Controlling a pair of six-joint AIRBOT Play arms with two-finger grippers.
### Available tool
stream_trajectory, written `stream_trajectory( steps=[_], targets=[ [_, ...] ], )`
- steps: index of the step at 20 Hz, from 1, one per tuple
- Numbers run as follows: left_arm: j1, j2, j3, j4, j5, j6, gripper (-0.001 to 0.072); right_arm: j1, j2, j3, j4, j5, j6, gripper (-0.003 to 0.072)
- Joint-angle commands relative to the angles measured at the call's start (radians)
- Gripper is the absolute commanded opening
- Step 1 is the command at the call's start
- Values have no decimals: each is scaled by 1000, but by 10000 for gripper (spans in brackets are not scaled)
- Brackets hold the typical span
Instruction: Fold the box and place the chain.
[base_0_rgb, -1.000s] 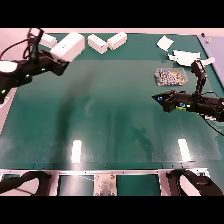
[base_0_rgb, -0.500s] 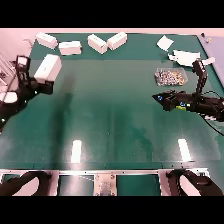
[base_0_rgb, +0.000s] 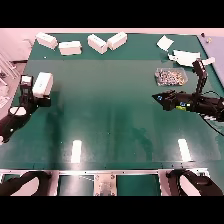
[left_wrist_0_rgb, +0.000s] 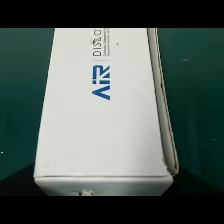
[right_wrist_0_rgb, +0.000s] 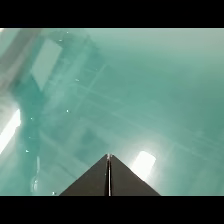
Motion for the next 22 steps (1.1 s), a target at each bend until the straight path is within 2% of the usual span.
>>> stream_trajectory(
  steps=[1,4,5,6,7,8,9,11,13,14,16,17,18,20,22],
  targets=[
    [1,-49,-10,2,33,0,25,1,0,-1,27,0,1,13],
    [0,-80,-10,3,63,3,28,1,0,-1,26,1,2,12],
    [1,-81,-10,4,72,3,229,1,0,-1,26,0,2,13],
    [1,-81,-10,3,87,-8,503,1,0,-1,26,1,2,12],
    [0,-81,-10,3,109,-12,609,1,0,-1,26,1,2,13],
    [1,-81,-10,3,123,-11,610,1,0,-1,26,1,2,14],
    [1,-81,-10,4,138,-7,720,1,0,-1,26,0,2,60],
    [1,-79,-10,7,151,-6,718,1,0,-1,26,1,2,154],
    [0,-77,-10,34,148,-6,719,1,0,-1,26,1,2,170],
    [0,-77,-10,37,148,-6,719,1,0,-1,26,0,6,279],
    [1,-77,-10,37,145,45,720,1,0,-1,26,1,23,407],
    [1,-77,-10,37,145,72,720,1,1,-1,26,1,28,496],
    [1,-77,-8,37,140,81,720,1,1,-1,26,1,27,522],
    [-2,-77,-2,36,129,67,716,1,1,-1,26,1,27,522],
    [-2,-77,-1,35,175,70,715,1,0,-1,26,0,27,523]
  ],
)
